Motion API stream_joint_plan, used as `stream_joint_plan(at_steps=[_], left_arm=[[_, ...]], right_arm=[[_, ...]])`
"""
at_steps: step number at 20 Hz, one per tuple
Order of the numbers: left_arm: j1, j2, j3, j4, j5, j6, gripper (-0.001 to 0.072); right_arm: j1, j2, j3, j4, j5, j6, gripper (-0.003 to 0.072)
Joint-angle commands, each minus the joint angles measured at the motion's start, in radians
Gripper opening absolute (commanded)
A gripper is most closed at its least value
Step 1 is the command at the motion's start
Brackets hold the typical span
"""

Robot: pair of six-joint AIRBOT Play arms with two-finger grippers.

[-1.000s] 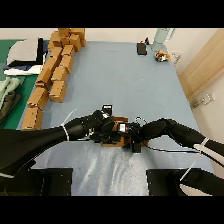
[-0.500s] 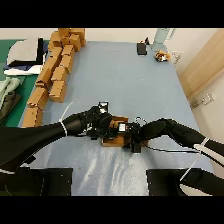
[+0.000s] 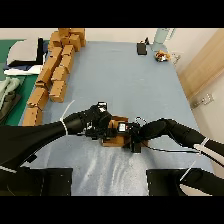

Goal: Fold the box.

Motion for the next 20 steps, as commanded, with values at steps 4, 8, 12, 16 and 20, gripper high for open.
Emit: stream_joint_plan(at_steps=[4, 8, 12, 16, 20], left_arm=[[-0.024, -0.011, 0.000, 0.016, 0.051, 0.027, 0.0013], [-0.024, -0.011, 0.000, 0.015, 0.049, 0.027, 0.0013], [-0.024, -0.011, 0.000, 0.010, 0.049, 0.027, 0.0015], [-0.022, -0.003, 0.008, 0.003, 0.039, 0.016, 0.0534], [-0.019, 0.016, 0.037, 0.003, -0.010, 0.016, 0.0534]], right_arm=[[0.001, 0.000, 0.000, 0.000, 0.000, 0.000, 0.0417], [0.001, 0.000, 0.000, 0.000, 0.000, 0.000, 0.0417], [0.001, 0.000, 0.000, 0.000, 0.000, 0.000, 0.0417], [0.001, 0.000, 0.000, 0.000, 0.000, 0.000, 0.0417], [0.001, 0.000, 0.000, 0.000, 0.000, 0.000, 0.0417]])
